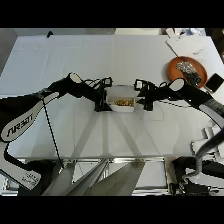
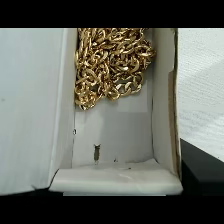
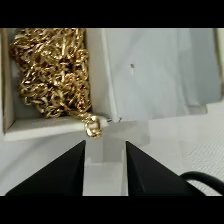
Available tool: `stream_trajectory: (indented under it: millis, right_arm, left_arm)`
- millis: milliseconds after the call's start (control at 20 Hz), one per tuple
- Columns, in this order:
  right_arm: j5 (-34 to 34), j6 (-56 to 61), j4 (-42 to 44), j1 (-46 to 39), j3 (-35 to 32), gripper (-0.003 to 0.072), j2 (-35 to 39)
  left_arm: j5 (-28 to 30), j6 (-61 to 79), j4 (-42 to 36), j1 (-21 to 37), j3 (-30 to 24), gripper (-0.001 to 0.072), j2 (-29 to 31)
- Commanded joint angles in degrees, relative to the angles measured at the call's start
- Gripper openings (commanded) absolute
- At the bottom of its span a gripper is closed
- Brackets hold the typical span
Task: Fold the box and place the chain.
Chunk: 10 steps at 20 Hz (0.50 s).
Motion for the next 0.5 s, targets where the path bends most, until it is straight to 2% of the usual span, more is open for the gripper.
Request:
stream_trajectory:
  millis: [0,250,300,350,450]
  right_arm:
    - [-3.19,-0.59,0.35,0.79,-0.04,0.0167,-0.48]
    - [-1.95,-0.63,0.35,0.79,-0.04,0.0154,-0.48]
    - [-1.2,-0.63,0.35,0.79,-0.04,0.0106,-0.48]
    - [-0.42,-0.63,0.33,0.79,-0.04,0.0017,-0.48]
    - [0.87,-0.63,0.33,0.79,-0.04,0.0015,-0.48]
  left_arm:
    - [0.02,0.0,0.02,0.02,-0.02,0.0207,0.04]
    - [0.02,0.0,0.02,0.02,-0.02,0.0207,0.04]
    - [0.02,0.0,0.02,0.04,-0.02,0.0207,0.04]
    - [0.02,0.0,0.0,0.02,-0.02,0.0207,0.04]
    - [0.02,0.0,0.0,0.02,-0.02,0.0207,0.04]
